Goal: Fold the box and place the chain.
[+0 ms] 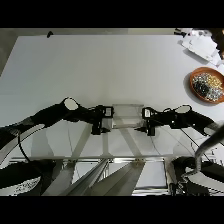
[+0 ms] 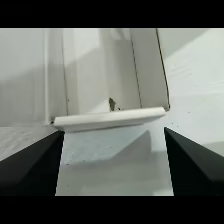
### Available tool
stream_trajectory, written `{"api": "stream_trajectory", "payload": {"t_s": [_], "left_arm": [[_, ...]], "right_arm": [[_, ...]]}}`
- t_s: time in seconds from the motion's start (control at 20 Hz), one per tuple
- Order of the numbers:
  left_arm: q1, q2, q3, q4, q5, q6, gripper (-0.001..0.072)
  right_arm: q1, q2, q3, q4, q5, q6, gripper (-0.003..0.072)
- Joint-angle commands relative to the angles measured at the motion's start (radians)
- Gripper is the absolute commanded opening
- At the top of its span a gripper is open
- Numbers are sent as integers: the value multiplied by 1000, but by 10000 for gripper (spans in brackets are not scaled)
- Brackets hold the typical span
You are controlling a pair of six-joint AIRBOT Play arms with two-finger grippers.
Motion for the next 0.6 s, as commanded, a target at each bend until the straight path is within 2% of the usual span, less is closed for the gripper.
{"api": "stream_trajectory", "payload": {"t_s": [0.0,0.55], "left_arm": [[31,16,0,29,-12,0,708],[-44,-16,0,-86,35,16,708]], "right_arm": [[1,0,0,-3,3,-2,292],[1,0,0,-3,2,-2,292]]}}
